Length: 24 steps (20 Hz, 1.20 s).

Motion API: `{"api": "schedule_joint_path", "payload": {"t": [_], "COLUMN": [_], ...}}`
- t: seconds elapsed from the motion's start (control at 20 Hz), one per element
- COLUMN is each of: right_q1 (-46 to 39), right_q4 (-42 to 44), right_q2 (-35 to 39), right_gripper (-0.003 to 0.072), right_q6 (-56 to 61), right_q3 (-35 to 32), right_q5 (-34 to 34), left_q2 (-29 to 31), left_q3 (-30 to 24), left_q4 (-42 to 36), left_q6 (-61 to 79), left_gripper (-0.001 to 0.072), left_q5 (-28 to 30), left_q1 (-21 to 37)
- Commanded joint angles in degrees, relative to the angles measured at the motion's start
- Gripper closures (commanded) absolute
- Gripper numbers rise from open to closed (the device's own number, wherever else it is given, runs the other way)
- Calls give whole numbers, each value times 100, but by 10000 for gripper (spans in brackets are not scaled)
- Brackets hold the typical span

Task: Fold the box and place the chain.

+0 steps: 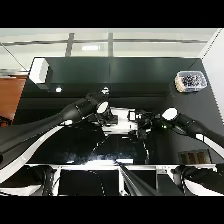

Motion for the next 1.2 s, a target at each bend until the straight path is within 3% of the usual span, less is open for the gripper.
{"api": "schedule_joint_path", "payload": {"t": [0.0, 0.3, 0.45, 0.5, 0.75, 0.8, 0.9, 0.95, 1.15], "right_q1": [4, 4, 4, 4, 4, 2, -7, -26, -236], "right_q4": [4, 4, 4, 4, 7, 2, -2, -33, -634], "right_q2": [-2, -2, -2, -2, -2, -2, 0, 35, 494], "right_gripper": [495, 495, 495, 495, 493, 406, 51, 23, 26], "right_q6": [4, 4, 4, 4, 4, 83, 330, 328, 461], "right_q3": [-2, -2, -2, -2, -2, -2, -2, 0, 0], "right_q5": [-4, -4, -4, -4, -7, -13, -184, -177, 238], "left_q2": [-4, -151, -173, -175, -175, -175, -175, -175, -175], "left_q3": [114, 118, 129, 146, 177, 177, 177, 177, 177], "left_q4": [129, 195, 197, 195, 190, 168, 166, 168, 173], "left_q6": [-28, -323, -321, -321, -321, -321, -321, -321, -282], "left_gripper": [296, 312, 642, 683, 684, 684, 683, 683, 682], "left_q5": [-258, -361, -439, -385, -341, -339, -341, -354, -361], "left_q1": [2, -4, -22, -22, -22, -22, -22, -20, -20]}}
